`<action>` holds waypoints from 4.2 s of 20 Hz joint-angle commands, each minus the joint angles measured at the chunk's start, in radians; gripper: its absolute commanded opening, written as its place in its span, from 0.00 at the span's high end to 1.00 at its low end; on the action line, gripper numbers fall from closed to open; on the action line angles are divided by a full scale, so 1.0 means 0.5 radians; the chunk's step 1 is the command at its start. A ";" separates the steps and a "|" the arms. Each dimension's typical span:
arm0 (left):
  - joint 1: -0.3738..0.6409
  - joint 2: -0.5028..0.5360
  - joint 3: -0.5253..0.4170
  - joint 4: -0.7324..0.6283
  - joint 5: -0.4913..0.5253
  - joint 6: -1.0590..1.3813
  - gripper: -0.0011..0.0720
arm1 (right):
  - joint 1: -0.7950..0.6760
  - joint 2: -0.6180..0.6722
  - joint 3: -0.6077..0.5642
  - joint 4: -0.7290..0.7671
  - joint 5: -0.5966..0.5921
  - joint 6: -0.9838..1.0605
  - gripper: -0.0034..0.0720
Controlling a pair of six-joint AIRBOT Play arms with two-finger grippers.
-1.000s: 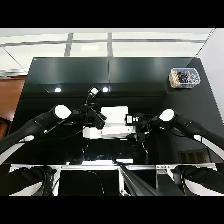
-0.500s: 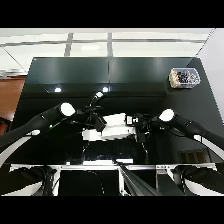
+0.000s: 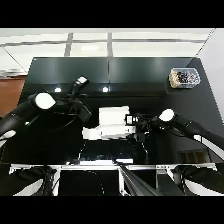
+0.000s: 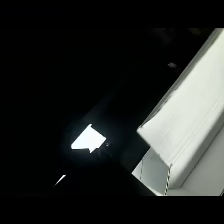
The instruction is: Fold the box and place the chain.
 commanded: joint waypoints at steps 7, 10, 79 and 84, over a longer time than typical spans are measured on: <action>-0.071 0.211 -0.328 -0.108 -0.270 0.899 0.01 | 0.001 0.000 -0.001 -0.002 0.001 0.003 0.78; -0.237 0.208 -0.329 0.080 -0.041 1.100 0.01 | 0.001 0.000 -0.001 -0.002 0.000 0.003 0.78; 0.855 0.163 -0.758 -0.630 -0.669 -0.494 0.95 | 0.001 0.000 -0.001 -0.001 -0.003 0.006 0.78; 0.593 -0.123 -0.756 -0.755 -0.361 -0.613 0.95 | 0.001 0.000 -0.001 -0.001 -0.004 0.006 0.78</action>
